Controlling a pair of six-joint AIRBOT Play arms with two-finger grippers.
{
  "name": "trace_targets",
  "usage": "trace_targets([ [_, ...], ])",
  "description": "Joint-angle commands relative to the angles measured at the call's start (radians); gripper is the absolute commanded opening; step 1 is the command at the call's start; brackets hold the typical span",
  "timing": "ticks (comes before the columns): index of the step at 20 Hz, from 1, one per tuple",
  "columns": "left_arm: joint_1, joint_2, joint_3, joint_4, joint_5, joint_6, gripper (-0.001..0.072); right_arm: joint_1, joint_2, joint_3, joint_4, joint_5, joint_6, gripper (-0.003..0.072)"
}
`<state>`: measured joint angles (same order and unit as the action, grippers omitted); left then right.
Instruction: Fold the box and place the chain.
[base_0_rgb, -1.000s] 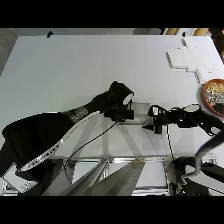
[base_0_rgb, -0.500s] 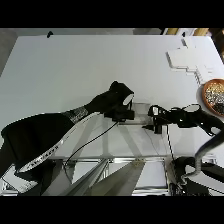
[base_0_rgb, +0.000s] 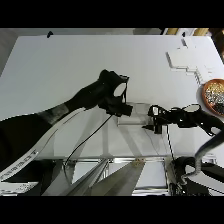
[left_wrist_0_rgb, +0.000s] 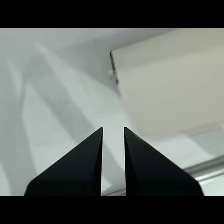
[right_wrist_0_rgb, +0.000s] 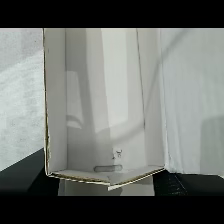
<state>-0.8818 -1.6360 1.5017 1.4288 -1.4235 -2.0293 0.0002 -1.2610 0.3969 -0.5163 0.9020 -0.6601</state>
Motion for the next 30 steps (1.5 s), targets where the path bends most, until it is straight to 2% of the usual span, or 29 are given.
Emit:
trace_targets([
  [1,0.037,0.150,-0.111,-0.003,0.032,0.214,0.0194,0.000,0.000,0.000,0.000,0.000,0.001,0.0458],
  [2,0.048,0.206,-0.184,-0.004,0.091,0.301,0.0398,0.000,0.000,0.000,0.000,0.000,0.001,0.0458],
  [3,0.068,0.262,-0.273,-0.023,0.180,0.416,0.0649,0.000,0.000,0.000,0.000,0.000,0.001,0.0458],
  [4,0.098,0.306,-0.357,-0.065,0.273,0.548,0.0690,0.000,0.000,0.000,0.000,0.000,0.001,0.0458],
  [6,0.179,0.359,-0.517,-0.230,0.432,0.954,0.0694,0.000,0.000,0.000,0.000,0.000,0.001,0.0458],
  [8,0.251,0.359,-0.645,-0.450,0.547,1.490,0.0694,0.000,0.000,0.000,0.000,0.000,0.001,0.0458],
  [10,0.296,0.326,-0.721,-0.664,0.603,1.997,0.0695,0.000,0.000,0.000,0.000,0.000,0.001,0.0458],
  [11,0.310,0.296,-0.729,-0.750,0.601,2.154,0.0694,0.000,0.000,0.000,0.000,0.000,0.001,0.0458],
  [13,0.316,0.229,-0.729,-0.905,0.639,2.232,0.0695,0.000,0.000,0.000,0.000,0.000,0.001,0.0458],
  [15,0.310,0.172,-0.729,-1.001,0.648,2.311,0.0695,0.000,0.000,0.000,0.000,0.000,0.001,0.0458],
  [23,0.274,0.133,-0.729,-1.009,0.603,2.409,0.0697,0.000,0.000,0.000,0.000,0.000,0.001,0.0458],
  [30,0.243,0.097,-0.729,-1.066,0.639,2.455,0.0697,0.000,0.000,0.000,0.000,0.000,0.001,0.0458],
])
